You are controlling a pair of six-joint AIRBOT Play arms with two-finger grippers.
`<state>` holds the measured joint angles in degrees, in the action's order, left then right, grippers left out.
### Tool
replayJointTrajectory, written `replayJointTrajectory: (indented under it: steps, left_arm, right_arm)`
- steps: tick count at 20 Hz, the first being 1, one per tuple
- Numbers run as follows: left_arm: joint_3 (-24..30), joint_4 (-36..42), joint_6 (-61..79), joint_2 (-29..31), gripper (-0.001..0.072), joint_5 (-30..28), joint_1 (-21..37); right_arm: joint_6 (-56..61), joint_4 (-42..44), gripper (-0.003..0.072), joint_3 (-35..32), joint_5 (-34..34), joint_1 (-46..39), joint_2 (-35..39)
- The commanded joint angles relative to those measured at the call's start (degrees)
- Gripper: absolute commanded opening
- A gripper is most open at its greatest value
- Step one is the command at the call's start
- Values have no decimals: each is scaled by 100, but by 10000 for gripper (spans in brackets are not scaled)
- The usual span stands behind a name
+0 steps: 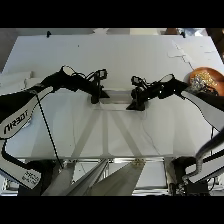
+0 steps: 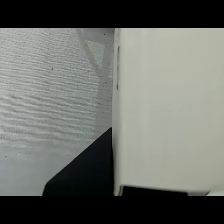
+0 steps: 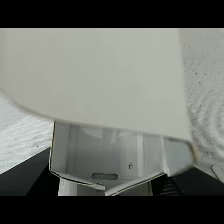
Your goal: Fold the box and place the chain.
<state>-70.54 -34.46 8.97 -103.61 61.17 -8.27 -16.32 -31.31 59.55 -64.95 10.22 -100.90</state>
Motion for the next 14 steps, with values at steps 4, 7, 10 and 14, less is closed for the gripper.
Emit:
replayJointTrajectory:
  steps: [4,7,10,14]
  left_arm:
    - [0,15,-11,4,538,245,4]
    - [0,9,-44,98,566,479,7]
    - [0,-90,-44,376,566,525,48]
    - [2,-487,-44,863,566,597,472]
  right_arm:
    - [0,2,414,7,-4,7,0]
    - [0,2,414,7,-4,7,0]
    - [0,2,414,7,-11,7,0]
    - [0,4,414,7,-17,7,0]
